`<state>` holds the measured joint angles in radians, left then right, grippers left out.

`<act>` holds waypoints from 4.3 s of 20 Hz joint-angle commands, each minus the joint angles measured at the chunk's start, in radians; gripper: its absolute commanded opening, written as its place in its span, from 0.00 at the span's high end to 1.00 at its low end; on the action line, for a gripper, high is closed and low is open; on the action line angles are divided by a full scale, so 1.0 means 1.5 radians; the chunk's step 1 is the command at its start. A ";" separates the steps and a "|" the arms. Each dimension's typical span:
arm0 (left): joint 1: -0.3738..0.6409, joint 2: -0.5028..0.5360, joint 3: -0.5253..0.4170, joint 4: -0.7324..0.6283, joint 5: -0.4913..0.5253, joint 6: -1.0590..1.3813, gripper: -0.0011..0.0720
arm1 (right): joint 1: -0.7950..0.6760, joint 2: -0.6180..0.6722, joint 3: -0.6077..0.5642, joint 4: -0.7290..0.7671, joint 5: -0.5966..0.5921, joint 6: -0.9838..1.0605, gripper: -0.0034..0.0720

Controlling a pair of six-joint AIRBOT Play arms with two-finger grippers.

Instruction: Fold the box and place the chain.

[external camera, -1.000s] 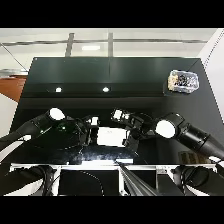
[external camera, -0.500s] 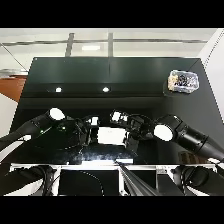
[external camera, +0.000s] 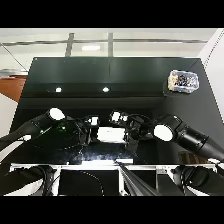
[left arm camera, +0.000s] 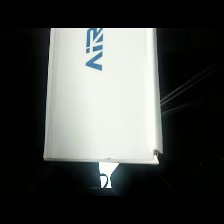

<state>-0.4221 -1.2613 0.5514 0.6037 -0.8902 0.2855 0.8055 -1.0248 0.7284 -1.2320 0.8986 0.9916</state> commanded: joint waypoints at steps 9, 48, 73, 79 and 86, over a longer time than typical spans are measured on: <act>-0.001 0.000 0.000 0.001 0.000 0.000 0.51 | 0.000 0.000 0.014 0.000 -0.001 0.006 0.64; -0.001 0.000 0.000 0.000 0.000 0.000 0.51 | 0.001 -0.007 0.011 -0.012 0.009 0.019 0.58; -0.001 0.000 0.000 0.000 0.000 0.000 0.51 | -0.099 0.010 -0.041 0.332 -0.039 0.201 0.91; -0.001 0.000 0.000 0.000 0.000 0.000 0.51 | -0.101 -0.090 -0.059 0.460 -0.047 0.207 0.91; -0.001 0.000 0.000 0.000 0.000 0.000 0.51 | -0.102 -0.138 -0.059 0.434 -0.032 0.207 0.91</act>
<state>-0.4225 -1.2610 0.5518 0.6064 -0.8913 0.2897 0.6537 -1.2098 0.6415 -0.5709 0.8494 1.3014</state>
